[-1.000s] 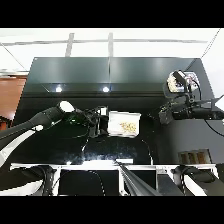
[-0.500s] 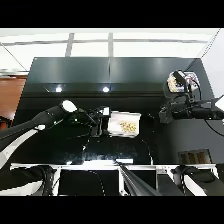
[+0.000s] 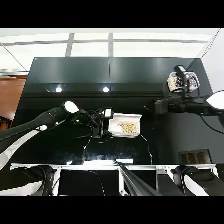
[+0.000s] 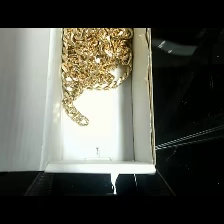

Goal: Fold the box and place the chain.

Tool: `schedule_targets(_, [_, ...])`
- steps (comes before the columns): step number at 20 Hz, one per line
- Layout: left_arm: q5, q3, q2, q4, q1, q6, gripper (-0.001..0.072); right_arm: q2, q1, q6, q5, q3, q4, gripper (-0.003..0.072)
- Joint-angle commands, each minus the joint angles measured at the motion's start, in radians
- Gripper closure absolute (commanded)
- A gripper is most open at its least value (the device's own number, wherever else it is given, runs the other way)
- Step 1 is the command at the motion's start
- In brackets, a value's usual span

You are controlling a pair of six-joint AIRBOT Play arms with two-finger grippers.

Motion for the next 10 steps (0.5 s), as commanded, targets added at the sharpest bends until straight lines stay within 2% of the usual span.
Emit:
schedule_targets(1, [0.0, 0.001, -0.001, 0.002, -0.001, -0.001, 0.0258, -0.117, 0.113, -0.034, -0.136, 0.003, 0.027, -0.0011])
schedule_targets(3, [0.0, 0.001, -0.001, 0.002, -0.001, -0.001, 0.0257, -0.171, 0.2, -0.157, -0.114, 0.003, 0.019, -0.001])
schedule_targets(6, [0.0, 0.001, -0.001, 0.002, -0.001, -0.001, 0.0257, -0.161, 0.248, -0.447, 0.037, 0.021, -0.074, -0.0009])
schedule_targets(8, [-0.001, 0.001, -0.001, 0.002, -0.001, -0.001, 0.0257, -0.148, 0.245, -0.467, 0.128, 0.04, -0.147, -0.001])
schedule_targets(10, [-0.004, 0.001, -0.001, 0.002, -0.001, -0.001, 0.0258, -0.142, 0.248, -0.486, 0.2, 0.04, -0.153, -0.001])
